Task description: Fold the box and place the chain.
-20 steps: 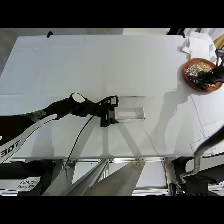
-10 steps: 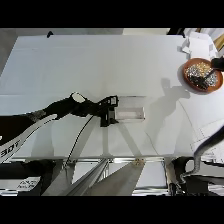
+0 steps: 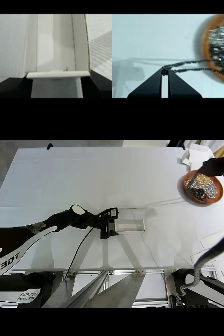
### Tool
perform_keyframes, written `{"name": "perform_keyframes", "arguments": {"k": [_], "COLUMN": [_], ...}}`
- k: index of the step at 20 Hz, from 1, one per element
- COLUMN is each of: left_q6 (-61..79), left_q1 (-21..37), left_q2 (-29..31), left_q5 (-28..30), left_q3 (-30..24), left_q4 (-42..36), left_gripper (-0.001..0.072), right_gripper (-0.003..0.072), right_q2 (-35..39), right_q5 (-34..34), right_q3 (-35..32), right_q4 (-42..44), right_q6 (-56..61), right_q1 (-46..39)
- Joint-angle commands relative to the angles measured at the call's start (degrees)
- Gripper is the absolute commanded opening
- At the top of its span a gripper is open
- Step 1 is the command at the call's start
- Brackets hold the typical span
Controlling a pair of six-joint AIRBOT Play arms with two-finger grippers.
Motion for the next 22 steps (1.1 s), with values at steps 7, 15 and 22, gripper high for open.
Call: {"name": "perform_keyframes", "arguments": {"k": [7, 15, 22], "left_q6": [0.0, 0.0, 0.0], "left_q1": [0.0, 0.0, 0.0], "left_q2": [0.0, 0.0, 0.0], "left_q5": [0.0, 0.0, 0.0], "left_q3": [0.0, 0.0, 0.0], "left_q4": [0.0, 0.0, 0.0], "left_gripper": [0.0085, 0.0085, 0.0085], "right_gripper": [0.0015, 0.0015, 0.0015], "right_q2": [4.7, 12.2, 13.8], "right_q5": [18.4, 14.0, -5.7], "right_q3": [-0.1, -9.0, -25.2], "right_q4": [4.0, 6.1, 5.8], "right_q6": [-0.6, 1.9, -1.4], "right_q1": [13.9, 21.8, 36.9]}}
